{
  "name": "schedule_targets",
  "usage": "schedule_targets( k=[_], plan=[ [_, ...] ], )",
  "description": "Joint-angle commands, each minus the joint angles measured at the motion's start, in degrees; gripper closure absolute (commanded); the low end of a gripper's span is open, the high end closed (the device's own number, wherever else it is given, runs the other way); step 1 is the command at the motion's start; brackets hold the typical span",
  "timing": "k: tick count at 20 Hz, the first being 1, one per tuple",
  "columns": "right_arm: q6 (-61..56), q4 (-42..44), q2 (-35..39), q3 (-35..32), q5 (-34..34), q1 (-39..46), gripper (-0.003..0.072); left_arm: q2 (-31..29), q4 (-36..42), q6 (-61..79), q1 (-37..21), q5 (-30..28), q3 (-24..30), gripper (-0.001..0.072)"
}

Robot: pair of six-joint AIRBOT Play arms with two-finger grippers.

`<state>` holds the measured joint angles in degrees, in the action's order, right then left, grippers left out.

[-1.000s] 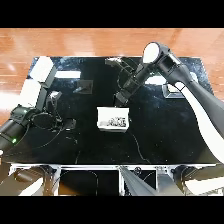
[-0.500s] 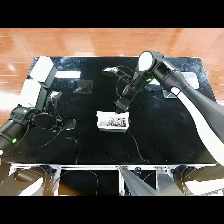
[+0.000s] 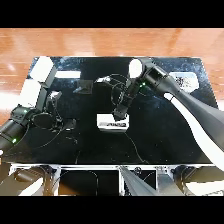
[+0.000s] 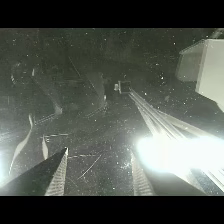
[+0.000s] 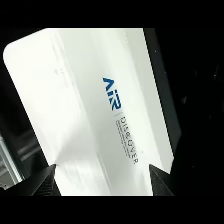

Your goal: Fold the box and place the chain.

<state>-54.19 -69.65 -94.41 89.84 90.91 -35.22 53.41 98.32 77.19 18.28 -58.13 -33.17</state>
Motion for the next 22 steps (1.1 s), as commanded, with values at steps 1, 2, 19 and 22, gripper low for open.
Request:
schedule_targets(
  k=[1, 2, 19, 22],
  plan=[
    [-0.9, -4.9, 0.0, -0.2, -1.0, -1.2, -0.0034, 0.0, 0.0, 0.0, 0.0, -0.1, 0.0, 0.0205],
    [-0.9, -5.4, 0.0, -0.4, -1.8, -1.3, -0.0034, 0.0, 0.0, 0.0, 0.0, -0.1, 0.0, 0.0205],
    [-1.1, -11.4, 0.0, -0.9, -7.0, -7.8, 0.0270, 0.0, 0.3, 0.6, 1.0, -0.1, 0.0, 0.0205],
    [-1.1, -11.4, 0.0, -0.9, -7.0, -7.8, 0.0270, 0.0, 0.4, 0.6, 1.0, -0.1, 0.0, 0.0205]
  ],
)
